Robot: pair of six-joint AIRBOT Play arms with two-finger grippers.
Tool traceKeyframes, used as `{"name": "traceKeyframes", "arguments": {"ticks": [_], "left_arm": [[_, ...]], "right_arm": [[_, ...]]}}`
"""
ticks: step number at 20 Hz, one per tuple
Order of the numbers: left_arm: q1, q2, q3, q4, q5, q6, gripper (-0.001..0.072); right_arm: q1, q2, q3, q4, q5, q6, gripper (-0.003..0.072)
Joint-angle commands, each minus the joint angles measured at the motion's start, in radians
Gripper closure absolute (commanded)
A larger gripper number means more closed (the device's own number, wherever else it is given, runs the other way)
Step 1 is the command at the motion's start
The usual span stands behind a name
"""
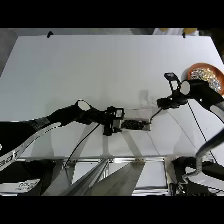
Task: Fold the box and place the chain.
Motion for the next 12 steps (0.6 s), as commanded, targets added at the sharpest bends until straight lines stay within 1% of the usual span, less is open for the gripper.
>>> {"name": "traceKeyframes", "arguments": {"ticks": [1, 3, 4, 6, 7, 9, 12], "left_arm": [[0.0, 0.001, 0.001, 0.0, 0.0, 0.0, 0.0397], [0.0, 0.001, 0.001, 0.0, 0.0, 0.0, 0.0397], [0.0, 0.001, 0.001, 0.0, 0.0, 0.0, 0.0397], [0.0, 0.001, 0.001, 0.0, 0.0, 0.0, 0.0397], [0.0, 0.001, 0.001, 0.0, 0.0, 0.0, 0.0397], [0.0, 0.001, 0.001, 0.0, 0.0, 0.0, 0.0397], [0.0, 0.001, 0.001, 0.0, 0.0, 0.0, 0.0397]], "right_arm": [[0.0, -0.037, -0.001, -0.001, -0.021, 0.0, 0.0408], [-0.001, -0.043, -0.001, -0.001, -0.031, 0.0, 0.0414], [-0.001, -0.043, -0.001, -0.001, -0.033, 0.0, 0.0448], [-0.001, -0.042, -0.001, -0.001, -0.031, 0.0, 0.0649], [0.0, -0.04, -0.001, -0.001, -0.023, -0.001, 0.0665], [0.0, -0.009, -0.001, -0.003, -0.004, -0.017, 0.0665], [0.0, 0.115, -0.001, -0.002, 0.051, -0.027, 0.0665]]}}
